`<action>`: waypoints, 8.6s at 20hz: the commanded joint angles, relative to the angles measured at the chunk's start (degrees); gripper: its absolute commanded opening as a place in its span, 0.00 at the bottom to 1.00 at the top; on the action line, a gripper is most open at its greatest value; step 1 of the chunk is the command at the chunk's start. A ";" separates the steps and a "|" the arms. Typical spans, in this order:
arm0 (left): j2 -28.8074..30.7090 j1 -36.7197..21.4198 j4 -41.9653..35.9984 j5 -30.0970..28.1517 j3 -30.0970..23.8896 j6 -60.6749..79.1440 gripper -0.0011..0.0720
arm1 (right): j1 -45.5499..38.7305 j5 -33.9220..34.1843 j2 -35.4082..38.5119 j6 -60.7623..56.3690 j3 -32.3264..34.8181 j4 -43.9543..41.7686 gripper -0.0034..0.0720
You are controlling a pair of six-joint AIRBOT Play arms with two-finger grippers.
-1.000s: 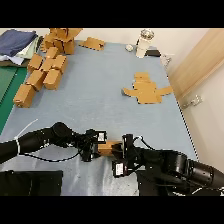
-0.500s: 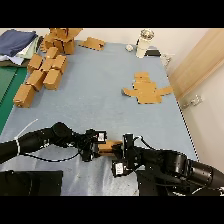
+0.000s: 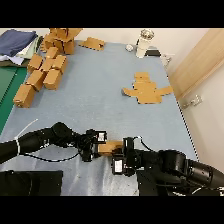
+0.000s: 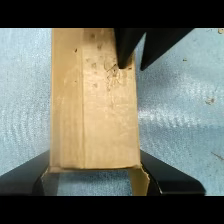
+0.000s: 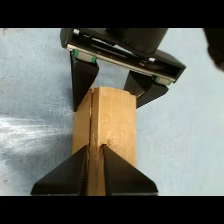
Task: Fold the box.
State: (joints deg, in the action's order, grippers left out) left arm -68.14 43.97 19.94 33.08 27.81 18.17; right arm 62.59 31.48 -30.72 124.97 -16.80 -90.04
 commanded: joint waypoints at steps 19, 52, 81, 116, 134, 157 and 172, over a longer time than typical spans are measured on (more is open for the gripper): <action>0.00 -0.04 -0.02 -0.09 0.04 -0.09 0.44 | 4.92 -40.59 6.58 -89.24 14.69 -24.79 0.05; 0.00 -0.02 0.00 -0.07 0.04 -0.07 0.44 | 3.91 -35.95 -3.56 -86.75 11.02 -20.09 0.05; -0.02 -0.02 -0.02 -0.04 0.04 -0.09 0.44 | -12.85 29.24 -0.39 -65.92 -12.50 -9.86 0.05; 0.00 -0.02 -0.02 -0.04 0.04 -0.09 0.44 | -13.03 33.33 -0.02 -70.42 -15.26 2.21 0.05; 0.42 -0.04 -0.66 -0.13 0.09 -1.75 0.30 | -17.62 44.39 -2.16 -89.57 -15.37 14.08 0.05; 7.04 -46.53 2.36 -24.06 -1.33 -33.14 0.25 | -17.62 44.44 -2.45 -93.02 -15.37 16.79 0.05; -7.19 -51.45 2.82 -27.54 8.11 -29.09 0.57 | -17.62 43.95 -2.47 -93.02 -15.37 17.35 0.05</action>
State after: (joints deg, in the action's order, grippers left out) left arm -72.95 -7.40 22.28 5.45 33.74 -11.07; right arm 44.99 75.50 -33.15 31.94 -32.10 -72.77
